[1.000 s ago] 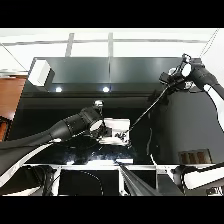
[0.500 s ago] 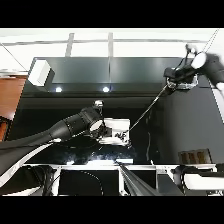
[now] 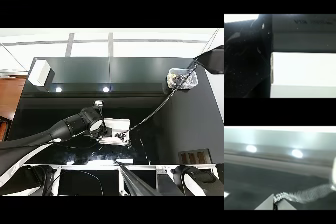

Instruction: Fold the box and place the chain.

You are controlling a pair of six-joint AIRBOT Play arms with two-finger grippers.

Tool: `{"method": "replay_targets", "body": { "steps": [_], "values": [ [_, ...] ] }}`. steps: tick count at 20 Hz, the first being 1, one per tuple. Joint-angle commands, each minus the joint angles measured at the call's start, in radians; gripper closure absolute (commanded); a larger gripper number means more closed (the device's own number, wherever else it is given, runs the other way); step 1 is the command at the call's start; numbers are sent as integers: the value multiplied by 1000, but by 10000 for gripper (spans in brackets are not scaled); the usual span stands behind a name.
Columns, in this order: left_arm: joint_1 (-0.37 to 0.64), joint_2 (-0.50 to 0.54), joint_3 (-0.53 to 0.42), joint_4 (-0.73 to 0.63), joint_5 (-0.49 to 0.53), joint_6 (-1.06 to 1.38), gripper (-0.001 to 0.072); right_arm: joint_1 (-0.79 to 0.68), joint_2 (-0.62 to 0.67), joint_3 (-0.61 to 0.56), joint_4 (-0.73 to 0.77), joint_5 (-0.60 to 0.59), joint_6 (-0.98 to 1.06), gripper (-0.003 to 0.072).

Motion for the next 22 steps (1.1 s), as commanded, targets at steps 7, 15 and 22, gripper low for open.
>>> {"method": "replay_targets", "body": {
  "steps": [7,15,22],
  "values": [
    [0,0,0,1,1,0,677,283,80,-221,251,35,-16,673],
    [0,0,0,1,1,0,677,523,-7,-465,254,-168,26,673],
    [0,0,0,1,1,0,677,624,-177,-527,296,-280,26,674]
  ]
}}
